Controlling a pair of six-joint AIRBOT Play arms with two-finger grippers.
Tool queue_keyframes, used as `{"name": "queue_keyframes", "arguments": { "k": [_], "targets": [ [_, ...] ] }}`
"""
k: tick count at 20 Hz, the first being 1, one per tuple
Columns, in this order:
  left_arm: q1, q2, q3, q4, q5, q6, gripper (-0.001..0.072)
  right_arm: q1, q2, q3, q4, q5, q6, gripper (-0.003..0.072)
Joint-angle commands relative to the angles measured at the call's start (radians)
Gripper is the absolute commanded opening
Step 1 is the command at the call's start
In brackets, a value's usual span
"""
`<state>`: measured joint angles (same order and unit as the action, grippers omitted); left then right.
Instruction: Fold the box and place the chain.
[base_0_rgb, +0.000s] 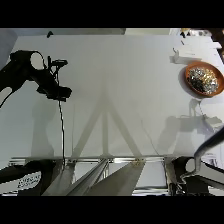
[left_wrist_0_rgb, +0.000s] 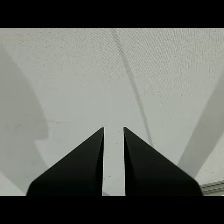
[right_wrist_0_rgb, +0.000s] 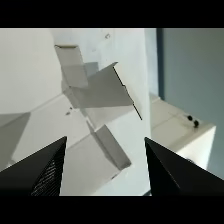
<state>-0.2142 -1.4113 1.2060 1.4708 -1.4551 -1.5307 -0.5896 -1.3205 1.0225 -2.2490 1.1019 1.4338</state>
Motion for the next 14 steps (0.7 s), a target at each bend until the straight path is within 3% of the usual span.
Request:
{"name": "queue_keyframes", "arguments": {
  "k": [1, 6, 14],
  "targets": [
    [0.001, 0.000, 0.000, 0.000, 0.000, 0.000, 0.0134, -0.005, -0.103, 0.002, -0.163, -0.015, -0.008, 0.0532],
    [0.001, 0.000, 0.000, 0.000, 0.000, 0.000, 0.0134, -0.005, -0.197, 0.073, -0.235, -0.026, 0.021, 0.0497],
    [0.001, 0.000, 0.000, 0.000, 0.000, 0.000, 0.0134, -0.052, -0.348, 0.128, -0.238, 0.116, 0.035, 0.0453]
  ]
}}
